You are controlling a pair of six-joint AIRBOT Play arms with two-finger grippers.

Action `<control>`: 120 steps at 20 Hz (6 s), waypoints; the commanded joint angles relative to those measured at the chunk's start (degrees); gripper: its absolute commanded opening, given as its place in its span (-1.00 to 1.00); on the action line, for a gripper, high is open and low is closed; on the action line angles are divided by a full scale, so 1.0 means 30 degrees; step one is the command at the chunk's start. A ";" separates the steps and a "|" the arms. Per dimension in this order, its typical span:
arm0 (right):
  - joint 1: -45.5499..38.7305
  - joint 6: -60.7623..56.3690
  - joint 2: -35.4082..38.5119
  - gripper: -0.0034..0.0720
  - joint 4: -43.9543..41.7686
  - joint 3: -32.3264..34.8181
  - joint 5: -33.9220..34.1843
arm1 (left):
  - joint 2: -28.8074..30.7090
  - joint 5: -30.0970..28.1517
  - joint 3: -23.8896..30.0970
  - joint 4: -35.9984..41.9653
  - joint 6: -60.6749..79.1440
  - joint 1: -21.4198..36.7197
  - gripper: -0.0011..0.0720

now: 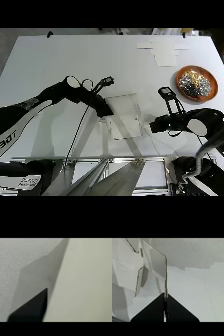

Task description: Fold the box and place the chain.

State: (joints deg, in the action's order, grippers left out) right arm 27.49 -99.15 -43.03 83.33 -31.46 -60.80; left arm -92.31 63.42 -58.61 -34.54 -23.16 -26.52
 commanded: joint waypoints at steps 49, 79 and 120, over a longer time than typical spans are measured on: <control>0.0022 0.2222 0.0087 0.04 0.2718 -0.2543 -0.0867 | 0.0102 -0.2761 -0.0699 -0.5231 0.3592 -0.3694 -0.96; 0.5282 1.9715 0.3213 0.75 -0.1268 0.3672 0.3606 | 0.0124 -0.2630 -0.0699 -0.5129 0.3271 -0.3694 -0.95; 0.0306 2.7234 0.0459 0.92 -0.6339 0.4335 0.9551 | 0.0124 -0.2630 -0.0699 -0.5136 0.3271 -0.3694 -0.95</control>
State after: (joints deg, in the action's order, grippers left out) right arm 31.86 -20.08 -39.77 68.10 -16.71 -31.75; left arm -91.96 55.55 -60.66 -49.93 -13.37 -37.56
